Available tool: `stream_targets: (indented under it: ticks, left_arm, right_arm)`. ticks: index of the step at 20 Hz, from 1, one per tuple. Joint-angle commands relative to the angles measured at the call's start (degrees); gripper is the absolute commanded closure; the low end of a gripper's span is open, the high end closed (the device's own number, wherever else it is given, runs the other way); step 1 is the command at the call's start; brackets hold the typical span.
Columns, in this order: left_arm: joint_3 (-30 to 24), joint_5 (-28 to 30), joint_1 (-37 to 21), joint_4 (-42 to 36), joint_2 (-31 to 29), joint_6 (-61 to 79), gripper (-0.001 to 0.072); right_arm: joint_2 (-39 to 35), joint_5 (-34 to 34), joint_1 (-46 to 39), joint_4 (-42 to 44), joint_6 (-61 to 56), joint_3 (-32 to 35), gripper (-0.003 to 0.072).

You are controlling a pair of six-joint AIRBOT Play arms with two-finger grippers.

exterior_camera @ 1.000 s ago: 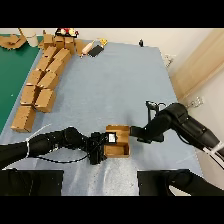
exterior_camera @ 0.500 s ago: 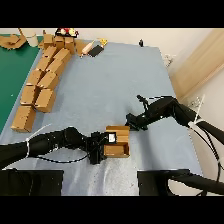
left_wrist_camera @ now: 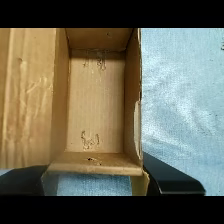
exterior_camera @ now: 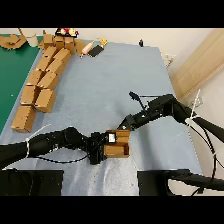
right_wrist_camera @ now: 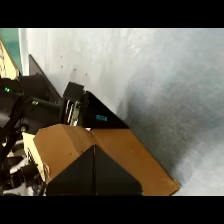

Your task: Fold the box.

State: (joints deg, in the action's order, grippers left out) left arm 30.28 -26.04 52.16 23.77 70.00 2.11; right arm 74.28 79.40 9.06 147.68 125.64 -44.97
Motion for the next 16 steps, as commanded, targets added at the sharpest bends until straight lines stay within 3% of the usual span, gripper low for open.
stream_targets:
  ticks: [1, 9, 16]
  left_arm:
    - [0.02, 0.0, -0.02, 0.02, 0.02, 0.02, 0.0326]
    - [0.02, -0.02, -0.02, 0.02, 0.02, 0.02, 0.0326]
    - [0.02, 0.0, -0.02, 0.02, 0.02, 0.0, 0.0326]
  right_arm:
    - [-2.45, 0.33, 3.61, -6.16, 1.57, -0.07, 0.0681]
    - [-13.99, -10.34, 15.58, -23.23, -3.61, 0.07, 0.0681]
    - [-26.67, -21.53, 30.12, -32.83, -9.77, 8.24, 0.0681]
